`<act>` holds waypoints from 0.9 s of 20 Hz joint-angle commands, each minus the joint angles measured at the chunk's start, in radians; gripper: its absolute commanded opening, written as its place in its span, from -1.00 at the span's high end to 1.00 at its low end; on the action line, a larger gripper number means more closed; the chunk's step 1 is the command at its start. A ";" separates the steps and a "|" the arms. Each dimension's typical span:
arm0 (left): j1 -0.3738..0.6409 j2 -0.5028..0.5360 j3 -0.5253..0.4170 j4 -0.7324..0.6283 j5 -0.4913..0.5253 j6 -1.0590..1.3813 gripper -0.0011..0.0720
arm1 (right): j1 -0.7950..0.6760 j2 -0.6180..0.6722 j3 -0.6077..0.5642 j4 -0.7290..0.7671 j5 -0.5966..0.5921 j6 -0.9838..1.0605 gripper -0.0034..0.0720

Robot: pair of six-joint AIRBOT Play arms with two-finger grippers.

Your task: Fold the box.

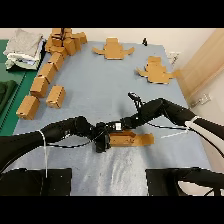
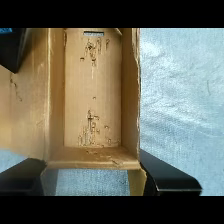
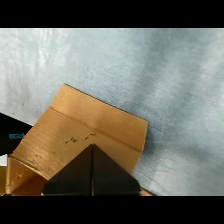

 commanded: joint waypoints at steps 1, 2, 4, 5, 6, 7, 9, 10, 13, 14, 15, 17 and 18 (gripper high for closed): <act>0.000 0.000 0.000 0.000 0.000 0.000 -0.30 | 0.002 0.044 0.015 -0.008 -0.015 -0.040 0.90; 0.000 0.000 0.000 0.000 0.000 0.000 -0.30 | 0.002 0.085 0.029 -0.022 -0.016 -0.042 0.90; 0.000 0.000 0.000 0.000 0.000 0.001 -0.30 | 0.002 0.175 0.039 -0.048 -0.033 -0.041 0.90; 0.000 0.000 0.000 0.000 0.001 0.001 -0.30 | 0.002 0.220 0.037 -0.063 -0.063 -0.041 0.90; 0.000 0.000 0.000 0.000 0.000 0.001 -0.30 | 0.002 0.259 0.030 -0.081 -0.099 -0.041 0.90; 0.000 0.000 0.000 0.000 0.000 0.000 -0.30 | 0.004 0.301 0.015 -0.111 -0.132 -0.041 0.90; 0.000 0.000 0.001 0.000 0.000 0.000 -0.30 | 0.005 0.382 -0.039 -0.142 -0.180 -0.089 0.90; 0.000 0.000 0.000 0.000 0.000 0.000 -0.30 | 0.010 0.420 -0.074 -0.139 -0.220 -0.200 0.90; 0.000 0.000 0.000 0.000 0.000 0.001 -0.30 | 0.035 0.487 -0.171 -0.155 -0.304 -0.320 0.55; 0.000 0.000 0.000 0.000 0.000 0.001 -0.30 | 0.047 0.491 -0.195 -0.187 -0.302 -0.338 0.21; 0.000 0.000 0.000 0.000 0.000 0.001 -0.30 | 0.056 0.488 -0.213 -0.227 -0.296 -0.375 0.09; 0.000 0.000 0.000 0.000 0.000 0.000 -0.30 | 0.071 0.480 -0.226 -0.349 -0.256 -0.473 -0.07; 0.000 0.000 0.000 0.000 0.000 0.000 -0.30 | 0.070 0.477 -0.226 -0.406 -0.224 -0.526 -0.41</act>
